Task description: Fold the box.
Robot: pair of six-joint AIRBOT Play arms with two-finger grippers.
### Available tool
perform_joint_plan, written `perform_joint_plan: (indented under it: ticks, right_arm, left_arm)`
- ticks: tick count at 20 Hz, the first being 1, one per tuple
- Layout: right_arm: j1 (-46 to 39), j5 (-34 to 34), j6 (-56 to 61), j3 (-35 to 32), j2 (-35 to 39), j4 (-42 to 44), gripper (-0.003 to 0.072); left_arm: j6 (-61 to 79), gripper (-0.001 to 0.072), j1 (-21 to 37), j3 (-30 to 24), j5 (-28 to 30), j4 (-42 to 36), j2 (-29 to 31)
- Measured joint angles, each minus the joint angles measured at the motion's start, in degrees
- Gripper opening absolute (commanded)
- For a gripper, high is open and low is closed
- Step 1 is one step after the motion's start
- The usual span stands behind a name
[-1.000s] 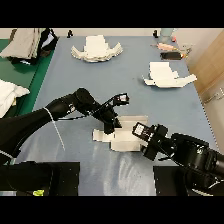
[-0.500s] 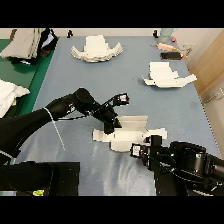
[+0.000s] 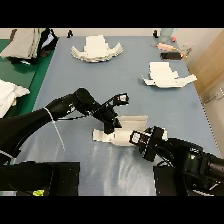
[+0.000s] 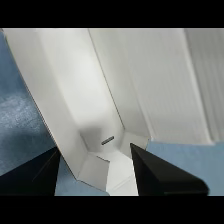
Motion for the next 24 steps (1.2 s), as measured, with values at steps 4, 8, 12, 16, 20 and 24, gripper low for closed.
perform_joint_plan:
  ticks: [4,8,12,16,20,24]
  right_arm:
    - [-1.0,1.1,5.3,0.3,0.2,-3.8,0.0707]
    - [-5.4,-0.6,6.6,0.3,0.3,-4.1,0.072]
    - [-13.0,-4.9,-5.1,0.3,0.3,4.1,0.072]
    - [-24.3,-7.8,-30.7,0.3,0.2,23.7,0.072]
    - [-35.9,-6.1,-58.5,0.3,-1.4,46.7,0.072]
    - [-42.0,-4.0,-74.2,0.6,-5.7,59.5,0.072]
  left_arm:
    - [0.0,0.0017,0.0,0.0,0.0,0.0,0.0]
    - [0.0,0.0017,0.0,0.0,0.0,0.0,0.0]
    - [0.0,0.0016,0.0,0.0,0.1,0.0,0.0]
    - [0.0,0.0016,0.0,0.0,0.1,0.0,0.0]
    - [0.0,0.0017,0.0,0.0,0.0,0.0,0.0]
    - [0.0,0.0017,0.0,0.0,0.0,0.0,0.0]
